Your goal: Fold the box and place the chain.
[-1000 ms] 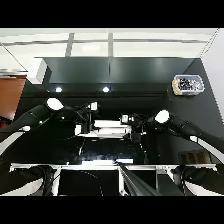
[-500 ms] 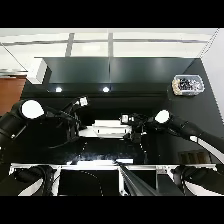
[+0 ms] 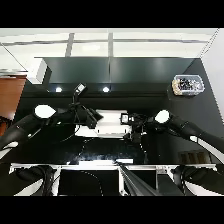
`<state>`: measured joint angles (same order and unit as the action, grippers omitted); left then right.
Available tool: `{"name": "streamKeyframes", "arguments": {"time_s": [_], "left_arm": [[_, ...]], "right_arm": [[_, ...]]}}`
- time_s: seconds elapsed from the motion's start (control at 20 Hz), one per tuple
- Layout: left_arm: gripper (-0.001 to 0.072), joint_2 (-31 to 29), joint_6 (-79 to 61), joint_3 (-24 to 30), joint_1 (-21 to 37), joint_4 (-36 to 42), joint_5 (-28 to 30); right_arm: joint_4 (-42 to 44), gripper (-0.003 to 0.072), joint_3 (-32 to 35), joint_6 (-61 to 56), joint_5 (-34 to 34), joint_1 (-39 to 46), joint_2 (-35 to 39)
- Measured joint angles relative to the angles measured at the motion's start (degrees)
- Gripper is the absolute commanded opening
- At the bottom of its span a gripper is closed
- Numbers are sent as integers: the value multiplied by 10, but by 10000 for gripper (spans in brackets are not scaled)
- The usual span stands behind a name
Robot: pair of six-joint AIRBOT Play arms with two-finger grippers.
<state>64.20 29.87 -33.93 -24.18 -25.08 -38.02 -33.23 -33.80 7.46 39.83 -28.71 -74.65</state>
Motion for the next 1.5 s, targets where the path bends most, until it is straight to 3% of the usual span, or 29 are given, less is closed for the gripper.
{"name": "streamKeyframes", "arguments": {"time_s": [0.25,0.45,0.65,0.85,0.9,0.95,1.05,1.2,1.5], "left_arm": [[25,95,45,-45,-2,-101,-12],[26,121,81,-75,-5,-188,-45],[27,111,73,-97,-5,-232,-82],[30,41,65,-104,21,-265,-117],[56,19,55,-101,30,-270,-130],[196,-3,39,-92,40,-272,-152],[710,-39,4,-64,53,-276,-178],[707,-66,-76,-11,59,-280,-192],[688,-60,-231,56,63,-224,-120]], "right_arm": [[0,430,0,0,0,0,0],[0,430,0,1,1,0,0],[0,430,0,1,3,0,0],[0,430,0,0,0,0,0],[0,430,0,0,0,0,0],[0,430,0,0,0,0,0],[0,430,0,0,0,0,0],[0,430,0,0,0,0,0],[0,430,0,0,0,0,0]]}}
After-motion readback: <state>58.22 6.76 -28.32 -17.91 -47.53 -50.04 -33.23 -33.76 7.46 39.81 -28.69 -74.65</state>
